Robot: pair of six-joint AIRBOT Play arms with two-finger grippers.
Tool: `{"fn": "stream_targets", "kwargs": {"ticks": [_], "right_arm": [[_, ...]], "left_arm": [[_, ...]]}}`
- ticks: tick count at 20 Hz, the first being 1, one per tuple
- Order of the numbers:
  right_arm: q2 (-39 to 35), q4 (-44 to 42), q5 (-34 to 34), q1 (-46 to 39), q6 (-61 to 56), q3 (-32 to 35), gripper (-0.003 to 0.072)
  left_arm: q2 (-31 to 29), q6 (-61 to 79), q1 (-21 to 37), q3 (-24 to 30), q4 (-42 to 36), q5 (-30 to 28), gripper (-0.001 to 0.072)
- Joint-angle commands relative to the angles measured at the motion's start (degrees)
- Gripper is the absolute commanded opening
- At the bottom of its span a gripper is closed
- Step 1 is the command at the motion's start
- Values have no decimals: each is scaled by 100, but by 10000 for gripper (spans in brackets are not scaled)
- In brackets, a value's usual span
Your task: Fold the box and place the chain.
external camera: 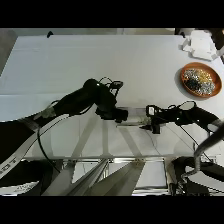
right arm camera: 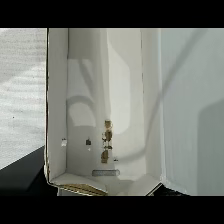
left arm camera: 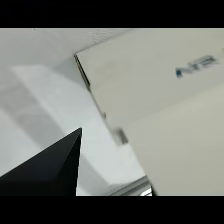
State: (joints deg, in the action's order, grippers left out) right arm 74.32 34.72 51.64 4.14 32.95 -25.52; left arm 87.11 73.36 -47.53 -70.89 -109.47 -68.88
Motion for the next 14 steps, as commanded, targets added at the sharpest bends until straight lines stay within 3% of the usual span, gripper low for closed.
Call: {"fn": "stream_targets", "kwargs": {"ticks": [1,3,6,7,8,9,12,14], "right_arm": [[-4,-4,0,2,-4,-2,420],[-4,-2,0,2,-4,-2,420],[-4,-4,0,2,-4,-2,420],[-4,-2,0,2,-4,-2,420],[-4,-4,0,2,-4,-2,420],[-4,-4,0,2,-4,-2,420],[-4,-4,0,2,-4,-2,420],[-4,-2,-2,2,-4,-2,420]], "left_arm": [[-457,1567,190,-4,61,-595,441],[-765,2927,321,7,72,-743,512],[-1228,6227,557,275,-20,-699,544],[-1357,7366,682,516,-179,-555,655],[-1456,8417,804,807,-343,-389,704],[-1508,9506,927,1139,-527,-234,704],[-1349,9613,1161,1878,-1082,1023,702],[-1095,9613,1189,2013,-1473,1576,703]]}}
